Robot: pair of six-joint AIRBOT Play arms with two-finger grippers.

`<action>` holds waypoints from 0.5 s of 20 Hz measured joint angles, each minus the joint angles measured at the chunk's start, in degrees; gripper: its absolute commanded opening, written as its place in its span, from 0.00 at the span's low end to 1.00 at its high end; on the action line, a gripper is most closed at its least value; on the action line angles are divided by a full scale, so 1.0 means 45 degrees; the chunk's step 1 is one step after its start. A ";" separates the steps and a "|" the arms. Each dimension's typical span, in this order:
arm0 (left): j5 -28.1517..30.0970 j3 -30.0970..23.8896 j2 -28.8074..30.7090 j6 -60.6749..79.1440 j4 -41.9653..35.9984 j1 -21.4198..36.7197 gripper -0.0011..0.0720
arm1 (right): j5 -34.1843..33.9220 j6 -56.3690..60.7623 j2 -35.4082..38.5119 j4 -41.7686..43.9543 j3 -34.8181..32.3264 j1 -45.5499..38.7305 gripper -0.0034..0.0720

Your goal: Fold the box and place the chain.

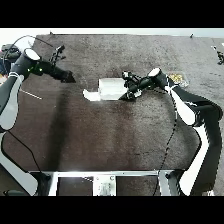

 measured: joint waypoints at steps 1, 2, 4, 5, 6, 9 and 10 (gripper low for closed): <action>0.0058 -0.0355 0.0015 -0.0015 -0.0214 0.0019 0.02 | 0.0000 0.0000 0.0000 0.0000 0.0000 0.0005 0.66; 0.0112 -0.0738 0.0034 0.0000 -0.0500 0.0024 0.02 | 0.0000 0.0000 0.0000 0.0000 0.0000 0.0005 0.66; 0.0204 -0.1462 0.0078 0.0272 -0.1302 0.0044 0.02 | 0.0005 0.0005 0.0000 0.0000 0.0000 0.0000 0.66; 0.0306 -0.1797 0.0092 0.0403 -0.1647 0.0049 0.02 | 0.0000 0.0005 0.0000 0.0000 0.0000 0.0005 0.66; 0.0452 -0.2152 0.0092 0.0500 -0.1928 0.0053 0.02 | 0.0000 0.0005 0.0000 0.0000 0.0000 0.0005 0.66; 0.0743 -0.2977 0.0117 0.0607 -0.2652 0.0029 0.02 | 0.0000 0.0000 0.0000 -0.0005 0.0000 0.0005 0.66; 0.0889 -0.3143 0.0117 0.0622 -0.2880 -0.0034 0.02 | 0.0000 0.0005 0.0000 -0.0005 0.0000 0.0005 0.66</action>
